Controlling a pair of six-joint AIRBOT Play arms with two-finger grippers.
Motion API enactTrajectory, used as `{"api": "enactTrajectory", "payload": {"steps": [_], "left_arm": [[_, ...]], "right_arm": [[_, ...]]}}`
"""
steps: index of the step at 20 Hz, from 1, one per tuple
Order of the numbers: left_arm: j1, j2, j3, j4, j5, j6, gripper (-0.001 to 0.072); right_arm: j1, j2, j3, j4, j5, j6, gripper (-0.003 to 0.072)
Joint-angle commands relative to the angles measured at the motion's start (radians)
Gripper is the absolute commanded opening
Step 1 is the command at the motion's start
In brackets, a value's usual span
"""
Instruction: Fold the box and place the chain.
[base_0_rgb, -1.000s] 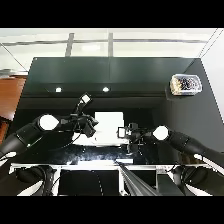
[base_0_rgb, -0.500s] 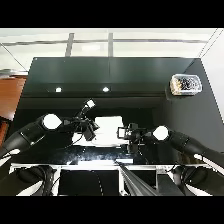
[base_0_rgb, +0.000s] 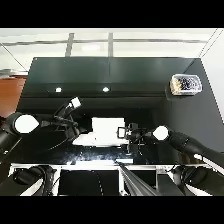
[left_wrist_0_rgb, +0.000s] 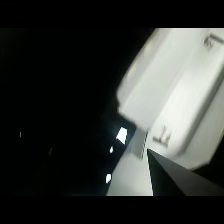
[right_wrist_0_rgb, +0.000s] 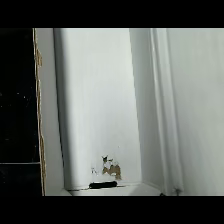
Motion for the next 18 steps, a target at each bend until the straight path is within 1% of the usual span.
{"api": "enactTrajectory", "payload": {"steps": [1, 5, 7, 10, 11, 14, 18], "left_arm": [[0.047, 0.035, -0.059, 0.039, -0.127, 0.148, 0.0712], [0.030, 0.024, -0.148, -0.070, -0.116, 0.390, 0.0706], [0.030, 0.010, -0.158, -0.122, -0.089, 0.406, 0.0706], [0.030, -0.027, -0.158, -0.212, -0.013, 0.437, 0.0705], [0.030, -0.042, -0.158, -0.228, 0.003, 0.474, 0.0705], [0.029, -0.084, -0.158, -0.243, 0.003, 0.549, 0.0705], [0.028, -0.105, -0.158, -0.247, 0.005, 0.630, 0.0693]], "right_arm": [[0.000, 0.000, 0.001, 0.000, 0.001, 0.000, 0.0390], [0.001, 0.000, 0.001, -0.007, 0.001, 0.000, 0.0390], [0.001, 0.000, 0.001, -0.007, 0.002, 0.000, 0.0390], [0.001, 0.000, 0.001, -0.007, 0.002, 0.000, 0.0390], [0.001, 0.000, 0.001, -0.007, 0.001, 0.000, 0.0390], [0.001, 0.000, 0.001, -0.007, 0.002, 0.000, 0.0390], [0.001, 0.000, 0.001, -0.007, 0.001, 0.000, 0.0390]]}}
